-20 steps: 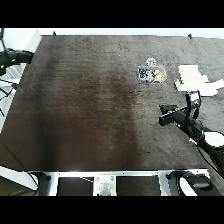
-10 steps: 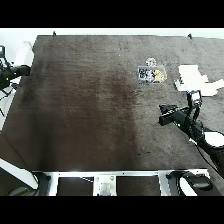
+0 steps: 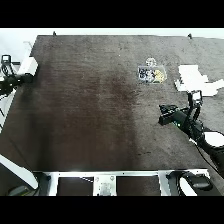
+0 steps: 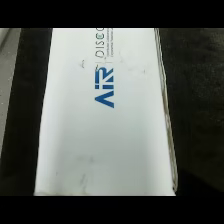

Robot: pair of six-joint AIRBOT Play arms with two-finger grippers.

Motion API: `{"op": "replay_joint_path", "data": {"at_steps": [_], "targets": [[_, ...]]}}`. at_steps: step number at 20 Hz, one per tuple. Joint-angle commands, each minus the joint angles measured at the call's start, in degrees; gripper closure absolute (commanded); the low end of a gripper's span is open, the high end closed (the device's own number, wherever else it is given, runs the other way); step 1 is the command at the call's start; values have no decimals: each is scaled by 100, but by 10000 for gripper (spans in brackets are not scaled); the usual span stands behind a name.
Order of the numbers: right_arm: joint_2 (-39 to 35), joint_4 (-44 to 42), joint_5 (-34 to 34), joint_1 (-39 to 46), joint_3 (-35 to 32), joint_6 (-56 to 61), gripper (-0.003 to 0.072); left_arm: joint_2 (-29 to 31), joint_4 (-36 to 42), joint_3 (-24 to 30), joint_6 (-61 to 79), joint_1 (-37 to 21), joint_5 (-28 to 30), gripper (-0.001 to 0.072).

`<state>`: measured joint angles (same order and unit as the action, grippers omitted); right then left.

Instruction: Fold the box and place the chain.

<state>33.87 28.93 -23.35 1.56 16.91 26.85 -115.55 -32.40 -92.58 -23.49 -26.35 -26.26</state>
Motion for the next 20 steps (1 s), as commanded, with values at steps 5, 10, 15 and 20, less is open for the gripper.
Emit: {"op": "replay_joint_path", "data": {"at_steps": [5, 10, 15, 20], "targets": [[2, 0, -4, -4, -4, 149, 669, -177, -13, -57, 278, -72, -63, 692], [2, 0, -4, -4, -4, 149, 670, -199, -11, -57, 273, -72, 42, 94], [2, 2, -4, -4, -4, 146, 670, -190, -11, -61, 249, -72, 13, -11], [2, 2, 0, -4, -2, 146, 490, 175, -273, -87, 249, -72, -120, -11]]}}
